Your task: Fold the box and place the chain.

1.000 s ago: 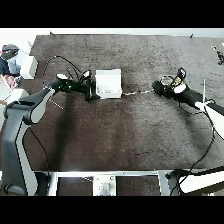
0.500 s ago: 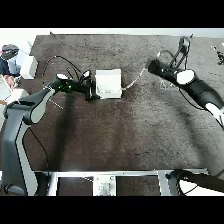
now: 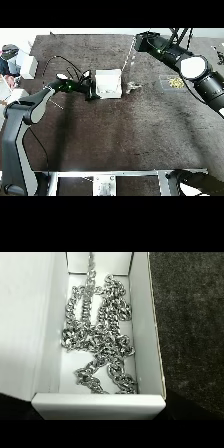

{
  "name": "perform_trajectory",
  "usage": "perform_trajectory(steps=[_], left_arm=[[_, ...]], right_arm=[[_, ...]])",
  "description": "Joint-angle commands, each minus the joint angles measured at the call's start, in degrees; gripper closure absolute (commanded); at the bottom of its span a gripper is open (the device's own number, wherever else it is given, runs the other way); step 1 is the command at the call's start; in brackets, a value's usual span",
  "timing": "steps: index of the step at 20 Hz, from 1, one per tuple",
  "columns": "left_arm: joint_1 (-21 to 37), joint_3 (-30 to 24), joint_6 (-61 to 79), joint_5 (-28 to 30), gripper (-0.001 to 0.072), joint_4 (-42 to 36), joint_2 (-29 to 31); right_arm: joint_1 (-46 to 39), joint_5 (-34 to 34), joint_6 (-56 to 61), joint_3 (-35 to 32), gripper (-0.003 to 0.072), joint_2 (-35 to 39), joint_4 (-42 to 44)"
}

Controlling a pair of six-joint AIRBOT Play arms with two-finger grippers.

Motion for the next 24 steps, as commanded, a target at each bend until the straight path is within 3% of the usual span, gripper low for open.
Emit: perform_trajectory(steps=[1, 9, 16, 24], left_arm=[[0.0, 0.0, 0.0, 0.0, 0.0226, 0.0, 0.0], [0.0, 0.0, 0.0, 0.0, 0.0226, 0.0, 0.0], [0.0, 0.0, 0.0, 0.0, 0.0226, 0.0, 0.0], [0.0, 0.0, 0.0, 0.0, 0.0226, 0.0, 0.0]], right_arm=[[0.7, 1.0, -0.1, 0.8, 0.0675, 0.2, -3.4], [0.7, 1.7, -0.1, 3.1, 0.0675, 0.3, -7.8], [0.7, 15.5, 0.5, 3.8, 0.0674, -4.7, -9.9], [5.1, 12.5, -2.9, 3.8, 0.0674, -15.3, 1.7]])
